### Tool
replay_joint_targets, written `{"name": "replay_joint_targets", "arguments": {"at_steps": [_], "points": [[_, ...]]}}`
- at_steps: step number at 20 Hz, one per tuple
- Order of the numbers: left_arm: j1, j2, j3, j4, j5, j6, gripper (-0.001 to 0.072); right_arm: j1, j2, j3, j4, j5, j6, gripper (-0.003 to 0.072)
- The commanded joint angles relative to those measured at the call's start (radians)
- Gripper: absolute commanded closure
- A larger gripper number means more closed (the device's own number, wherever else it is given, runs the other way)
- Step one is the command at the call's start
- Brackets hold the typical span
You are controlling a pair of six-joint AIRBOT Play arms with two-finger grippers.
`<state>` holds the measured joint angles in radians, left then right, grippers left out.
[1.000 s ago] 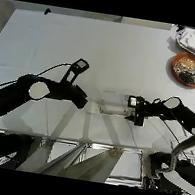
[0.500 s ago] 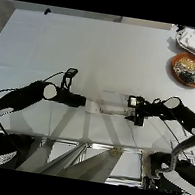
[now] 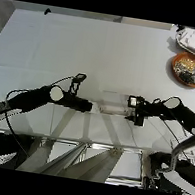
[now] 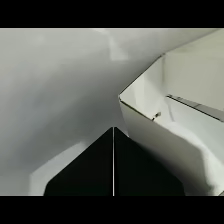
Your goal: Fold the box and place the chain.
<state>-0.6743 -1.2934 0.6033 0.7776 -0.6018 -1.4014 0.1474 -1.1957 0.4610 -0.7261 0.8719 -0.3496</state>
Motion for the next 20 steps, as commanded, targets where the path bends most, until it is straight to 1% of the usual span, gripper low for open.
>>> {"name": "replay_joint_targets", "arguments": {"at_steps": [1, 3, 4, 6, 7, 8, 9, 10, 11, 12, 14, 18, 19, 20], "points": [[-0.03, -0.003, 0.006, -0.089, 0.003, 0.108, 0.0704, 0.0, 0.001, 0.0, 0.0, 0.0, 0.0, 0.039], [-0.038, 0.007, 0.006, -0.093, 0.003, 0.122, 0.0698, 0.0, 0.001, 0.001, 0.0, 0.0, 0.0, 0.039], [-0.038, 0.017, 0.006, -0.093, 0.004, 0.123, 0.0675, 0.0, 0.001, 0.0, 0.0, 0.0, 0.0, 0.039], [-0.038, 0.045, 0.006, -0.093, 0.012, 0.134, 0.0668, 0.0, 0.001, 0.0, 0.0, 0.0, 0.0, 0.039], [-0.038, 0.058, 0.006, -0.103, 0.018, 0.149, 0.0651, 0.0, 0.001, 0.0, 0.0, 0.0, 0.0, 0.039], [-0.038, 0.067, 0.006, -0.116, 0.023, 0.154, 0.0615, 0.0, 0.001, 0.0, 0.0, 0.0, 0.0, 0.039], [-0.038, 0.069, 0.008, -0.121, 0.021, 0.162, 0.0603, 0.0, 0.001, 0.0, 0.0, 0.0, 0.0, 0.039], [-0.04, 0.068, 0.008, -0.14, 0.013, 0.174, 0.0545, 0.0, 0.001, 0.0, 0.0, 0.0, 0.0, 0.039], [-0.045, 0.068, 0.008, -0.159, 0.0, 0.189, 0.0508, 0.0, 0.001, 0.0, 0.0, 0.0, 0.0, 0.039], [-0.05, 0.068, 0.008, -0.184, -0.007, 0.207, 0.049, 0.0, 0.001, 0.0, 0.0, 0.0, 0.0, 0.039], [-0.051, 0.068, 0.008, -0.219, 0.002, 0.235, 0.049, 0.0, 0.001, 0.0, 0.0, 0.0, 0.0, 0.039], [-0.051, 0.068, 0.008, -0.239, 0.012, 0.259, 0.0477, 0.0, 0.001, 0.0, 0.0, 0.0, 0.0, 0.039], [-0.051, 0.068, 0.008, -0.249, 0.019, 0.27, 0.0435, 0.0, 0.001, 0.0, 0.0, 0.0, 0.0, 0.039], [-0.051, 0.068, 0.008, -0.253, 0.028, 0.273, 0.0369, 0.0, 0.001, 0.0, 0.0, 0.0, 0.0, 0.039]]}}
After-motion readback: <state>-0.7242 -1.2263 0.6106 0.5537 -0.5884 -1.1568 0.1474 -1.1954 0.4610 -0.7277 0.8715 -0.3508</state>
